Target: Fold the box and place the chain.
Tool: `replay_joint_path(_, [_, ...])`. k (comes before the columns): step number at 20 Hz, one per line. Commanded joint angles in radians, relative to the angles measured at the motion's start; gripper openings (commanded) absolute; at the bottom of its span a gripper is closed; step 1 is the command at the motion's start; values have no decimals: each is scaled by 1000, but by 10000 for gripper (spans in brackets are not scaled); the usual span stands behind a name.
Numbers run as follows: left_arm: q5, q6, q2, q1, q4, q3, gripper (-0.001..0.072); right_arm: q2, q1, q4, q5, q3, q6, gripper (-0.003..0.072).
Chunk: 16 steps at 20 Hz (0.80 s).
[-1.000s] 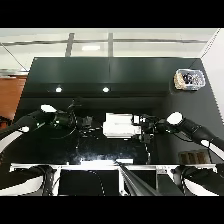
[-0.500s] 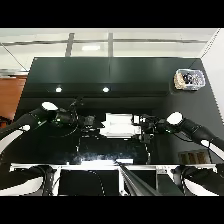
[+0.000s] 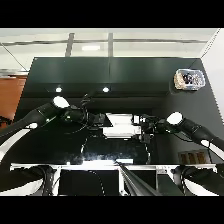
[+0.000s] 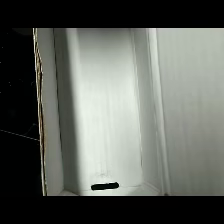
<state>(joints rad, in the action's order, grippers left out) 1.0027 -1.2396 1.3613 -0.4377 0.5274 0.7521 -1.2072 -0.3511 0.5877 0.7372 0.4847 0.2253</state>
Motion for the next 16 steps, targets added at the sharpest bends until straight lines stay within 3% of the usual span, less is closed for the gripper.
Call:
replay_joint_path(1, [11, -123, -1, -35, 109, 47, 668, 0, 0, 0, 0, 0, 0, 234])
replay_joint_path(4, [3, -200, -1, -66, 189, 77, 667, 0, 0, 0, 0, 0, 0, 234])
replay_joint_path(6, [-8, -235, 0, -89, 198, 89, 610, 0, 0, 0, 0, 0, 0, 234])
replay_joint_path(13, [-92, -303, 0, -151, 205, 95, 595, 0, 0, 0, 0, 0, 0, 234])
replay_joint_path(16, [-147, -376, 0, -176, 268, 95, 575, 0, 0, 0, 0, 0, 0, 234])
